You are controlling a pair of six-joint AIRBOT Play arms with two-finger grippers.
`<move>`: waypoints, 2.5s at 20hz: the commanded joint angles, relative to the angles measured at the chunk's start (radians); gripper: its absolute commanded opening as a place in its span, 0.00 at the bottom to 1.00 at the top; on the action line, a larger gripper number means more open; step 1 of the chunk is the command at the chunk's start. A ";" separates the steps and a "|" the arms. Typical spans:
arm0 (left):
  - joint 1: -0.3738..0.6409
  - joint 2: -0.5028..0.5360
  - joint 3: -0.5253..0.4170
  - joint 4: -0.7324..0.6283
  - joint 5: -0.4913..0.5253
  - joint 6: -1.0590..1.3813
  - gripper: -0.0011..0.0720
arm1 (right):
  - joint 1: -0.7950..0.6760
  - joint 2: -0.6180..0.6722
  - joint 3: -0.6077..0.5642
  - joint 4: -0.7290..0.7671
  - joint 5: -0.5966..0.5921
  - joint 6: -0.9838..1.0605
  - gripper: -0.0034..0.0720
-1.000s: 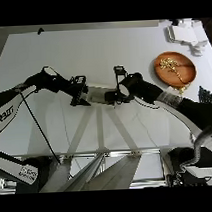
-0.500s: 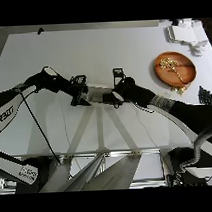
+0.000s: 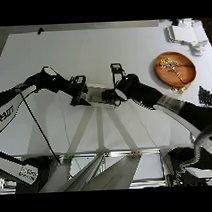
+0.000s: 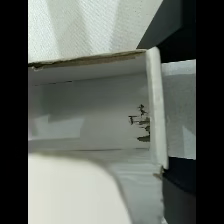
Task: Fold the box and place the chain.
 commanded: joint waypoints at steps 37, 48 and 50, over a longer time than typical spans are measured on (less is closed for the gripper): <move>0.001 0.001 0.000 0.000 0.000 -0.002 0.09 | -0.887 -0.318 0.465 0.081 0.033 -0.717 0.06; 0.001 0.001 0.000 0.000 0.000 -0.003 0.09 | -0.680 0.286 -0.034 0.004 0.198 -0.844 0.06; 0.001 0.001 0.000 0.000 0.000 -0.003 0.09 | -0.583 0.370 -0.108 0.006 0.221 -0.843 0.06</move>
